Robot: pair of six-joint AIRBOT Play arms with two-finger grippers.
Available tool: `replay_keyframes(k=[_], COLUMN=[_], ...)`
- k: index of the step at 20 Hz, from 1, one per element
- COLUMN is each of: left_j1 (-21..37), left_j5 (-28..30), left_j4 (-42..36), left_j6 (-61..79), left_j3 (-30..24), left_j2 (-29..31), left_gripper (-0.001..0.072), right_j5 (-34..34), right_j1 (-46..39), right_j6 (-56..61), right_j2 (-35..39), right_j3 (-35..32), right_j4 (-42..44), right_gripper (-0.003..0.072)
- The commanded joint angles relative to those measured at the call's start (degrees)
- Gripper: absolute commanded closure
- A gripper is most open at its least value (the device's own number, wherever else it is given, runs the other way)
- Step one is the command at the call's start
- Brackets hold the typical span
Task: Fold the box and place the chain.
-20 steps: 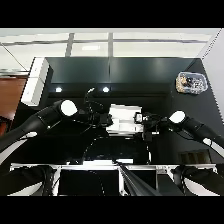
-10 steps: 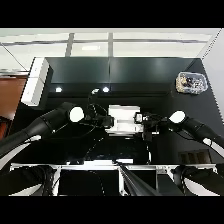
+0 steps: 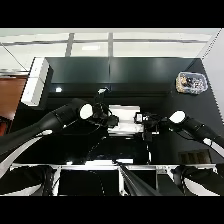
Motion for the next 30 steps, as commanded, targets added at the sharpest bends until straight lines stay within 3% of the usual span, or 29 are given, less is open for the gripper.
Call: replay_keyframes(k=[1, 6, 12, 18, 20, 24, 25, 27, 28, 30], left_j1=[-1.0, -2.4, -5.2, -5.4, -5.7, -5.7, -5.7, -5.8, -5.8, -5.7], left_j5=[-3.5, -9.4, -16.2, -17.1, -17.3, -15.5, -15.6, -15.5, -15.1, -14.6], left_j4=[4.6, 14.6, 17.2, 17.2, 17.2, 17.3, 17.3, 17.2, 17.3, 17.2], left_j6=[-3.8, -9.2, -10.3, -15.8, -17.4, -21.4, -21.3, -21.3, -21.3, -21.3], left_j3=[2.4, 5.4, 12.8, 14.5, 14.5, 14.6, 14.6, 14.6, 14.6, 14.9], left_j2=[-1.7, -3.0, -10.0, -12.4, -12.4, -12.5, -12.7, -13.0, -13.0, -13.0], left_gripper=[0.0304, 0.0304, 0.0305, 0.0310, 0.0372, 0.0382, 0.0488, 0.0550, 0.0661, 0.0682], right_j5=[0.0, 0.0, 0.0, 0.0, 0.0, 0.0, 0.0, 0.0, 0.0, 0.0], right_j1=[0.0, 0.0, 0.0, 0.0, 0.0, 0.0, 0.0, 0.0, 0.0, 0.0], right_j6=[0.0, 0.0, 0.0, 0.0, 0.0, 0.0, 0.0, 0.0, 0.0, 0.0], right_j2=[0.0, 0.0, 0.0, 0.0, 0.0, 0.0, 0.0, 0.0, 0.0, 0.0], right_j3=[0.0, 0.0, 0.0, 0.0, 0.0, 0.0, 0.0, 0.0, 0.0, 0.0], right_j4=[0.0, 0.0, 0.0, 0.2, 0.2, 0.2, 0.2, 0.2, 0.2, 0.2], right_gripper=[0.0617, 0.0617, 0.0617, 0.0617, 0.0617, 0.0617, 0.0617, 0.0617, 0.0617, 0.0617])
